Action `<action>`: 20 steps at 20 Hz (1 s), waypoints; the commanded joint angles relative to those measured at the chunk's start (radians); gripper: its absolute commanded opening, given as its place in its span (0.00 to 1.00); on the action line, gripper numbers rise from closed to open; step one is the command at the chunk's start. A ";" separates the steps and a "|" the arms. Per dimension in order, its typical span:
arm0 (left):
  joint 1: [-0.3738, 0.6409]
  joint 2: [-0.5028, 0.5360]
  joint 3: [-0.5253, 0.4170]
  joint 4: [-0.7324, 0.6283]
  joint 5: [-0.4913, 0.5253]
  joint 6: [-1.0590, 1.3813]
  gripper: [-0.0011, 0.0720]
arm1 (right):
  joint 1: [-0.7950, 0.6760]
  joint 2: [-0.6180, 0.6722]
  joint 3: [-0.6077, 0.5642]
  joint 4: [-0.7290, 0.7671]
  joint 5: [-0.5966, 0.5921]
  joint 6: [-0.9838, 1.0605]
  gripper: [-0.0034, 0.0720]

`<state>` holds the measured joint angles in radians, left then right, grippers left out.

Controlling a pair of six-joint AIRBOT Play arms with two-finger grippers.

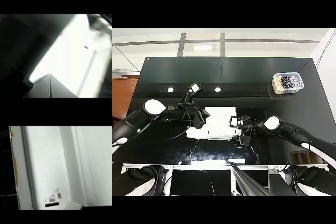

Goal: Fold the box and place the chain.

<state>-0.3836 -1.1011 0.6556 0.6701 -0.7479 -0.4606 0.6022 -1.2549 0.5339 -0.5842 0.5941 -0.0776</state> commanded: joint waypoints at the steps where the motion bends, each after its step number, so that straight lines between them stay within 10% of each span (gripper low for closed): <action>1: -0.014 -0.070 0.000 -0.006 0.087 -0.003 0.06 | 0.001 -0.001 0.000 0.000 0.000 0.001 0.63; 10: -0.034 -0.100 0.015 0.099 0.058 -0.023 0.10 | 0.001 -0.001 0.000 0.000 0.000 0.003 0.63; 11: -0.013 -0.066 0.023 0.132 0.054 -0.042 0.23 | 0.001 -0.001 0.000 0.000 0.000 0.003 0.63; 13: 0.035 0.024 0.029 0.168 0.031 -0.053 0.98 | 0.001 -0.001 0.000 0.000 0.000 0.003 0.63; 20: 0.129 0.160 -0.008 0.464 -0.337 -0.021 0.99 | 0.001 -0.001 0.000 0.000 0.000 0.003 0.63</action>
<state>-0.2806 -0.9733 0.6712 0.9974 -0.9382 -0.5072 0.6022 -1.2549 0.5339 -0.5842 0.5938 -0.0750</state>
